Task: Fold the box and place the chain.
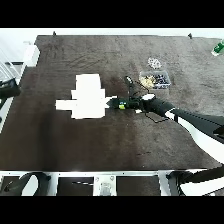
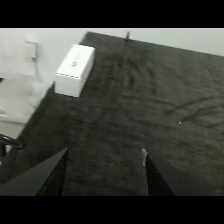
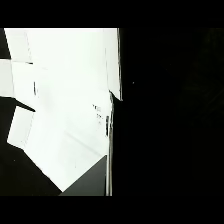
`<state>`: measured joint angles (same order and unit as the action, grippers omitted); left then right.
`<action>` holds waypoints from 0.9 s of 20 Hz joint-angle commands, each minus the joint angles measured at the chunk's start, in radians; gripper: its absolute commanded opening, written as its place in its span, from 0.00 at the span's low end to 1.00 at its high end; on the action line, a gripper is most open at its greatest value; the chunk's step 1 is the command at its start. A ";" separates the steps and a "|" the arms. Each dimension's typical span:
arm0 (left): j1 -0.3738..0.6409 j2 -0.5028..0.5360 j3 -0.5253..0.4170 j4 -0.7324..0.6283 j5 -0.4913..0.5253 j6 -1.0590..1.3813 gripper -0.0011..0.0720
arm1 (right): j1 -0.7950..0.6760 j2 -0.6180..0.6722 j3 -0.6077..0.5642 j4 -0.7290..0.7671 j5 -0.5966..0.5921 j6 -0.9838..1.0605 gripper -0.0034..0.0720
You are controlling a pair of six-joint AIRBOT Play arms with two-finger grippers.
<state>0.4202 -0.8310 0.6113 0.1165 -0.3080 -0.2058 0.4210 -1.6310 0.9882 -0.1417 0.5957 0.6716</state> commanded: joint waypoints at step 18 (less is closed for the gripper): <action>-0.153 -1.031 0.984 0.587 -1.032 -0.387 0.75 | 0.012 -0.004 0.000 -0.011 -0.001 -0.002 0.06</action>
<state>0.3283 -1.8404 1.5810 0.6796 -1.3716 -0.6075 0.4324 -1.6344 0.9878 -0.1535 0.5941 0.6693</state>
